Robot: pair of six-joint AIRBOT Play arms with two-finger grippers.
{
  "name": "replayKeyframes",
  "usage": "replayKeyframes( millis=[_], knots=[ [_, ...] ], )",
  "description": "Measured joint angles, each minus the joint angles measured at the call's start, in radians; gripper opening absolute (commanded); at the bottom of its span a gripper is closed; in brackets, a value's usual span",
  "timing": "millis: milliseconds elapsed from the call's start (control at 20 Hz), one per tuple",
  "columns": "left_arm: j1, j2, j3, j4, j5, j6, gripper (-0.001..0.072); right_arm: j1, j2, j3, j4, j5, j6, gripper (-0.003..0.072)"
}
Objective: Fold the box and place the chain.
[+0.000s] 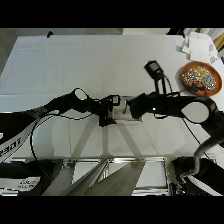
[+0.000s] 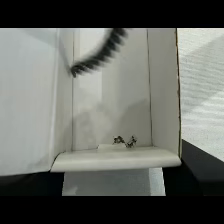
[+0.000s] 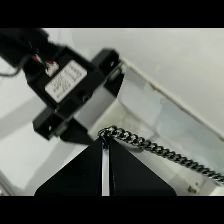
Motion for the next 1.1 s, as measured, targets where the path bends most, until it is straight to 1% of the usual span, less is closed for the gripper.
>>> replayKeyframes(
  millis=[50,100,250,300,400,500,600,750,850,950,1000,1050,1100],
  knots=[
    [0.0,0.0,0.0,0.0,0.0,0.0,0.0272,0.011,-0.023,-0.003,-0.004,0.011,0.0,0.0092],
    [0.0,0.0,0.0,0.0,0.0,0.0,0.0272,0.021,-0.046,-0.005,-0.006,0.017,0.0,0.0129],
    [0.0,0.0,0.0,0.0,0.0,0.0,0.0272,0.035,-0.097,-0.008,-0.011,0.025,0.0,0.014],
    [0.0,0.0,0.0,0.0,0.0,0.0,0.0272,0.037,-0.105,-0.008,-0.013,0.027,0.0,0.0182],
    [0.0,0.0,0.0,0.0,0.0,0.0,0.0272,0.037,-0.108,-0.008,-0.014,0.028,0.0,0.0189],
    [0.0,0.0,0.0,0.0,0.0,0.0,0.0272,0.027,-0.083,-0.008,-0.014,0.035,0.0,0.0188],
    [0.0,0.0,0.0,0.0,0.0,0.0,0.0272,-0.004,-0.025,-0.006,-0.029,0.059,0.0,0.0187],
    [0.0,0.0,0.0,0.0,0.0,0.0,0.0272,-0.101,0.103,-0.006,-0.117,0.142,0.029,0.0187],
    [0.0,0.0,0.0,0.0,0.0,0.0,0.0272,-0.203,0.176,-0.006,-0.203,0.208,0.073,0.0188],
    [0.0,0.0,0.0,0.0,0.0,0.0,0.0272,-0.323,0.209,-0.006,-0.277,0.253,0.109,0.0196],
    [0.0,0.0,0.0,0.0,0.0,0.0,0.0272,-0.381,0.21,-0.006,-0.302,0.269,0.121,0.0229],
    [0.0,0.0,0.0,0.0,0.0,0.0,0.0272,-0.442,0.199,-0.006,-0.322,0.274,0.13,0.0309],
    [0.0,0.0,0.0,0.0,0.0,0.0,0.0272,-0.491,0.178,-0.006,-0.338,0.273,0.137,0.0364]
  ],
)
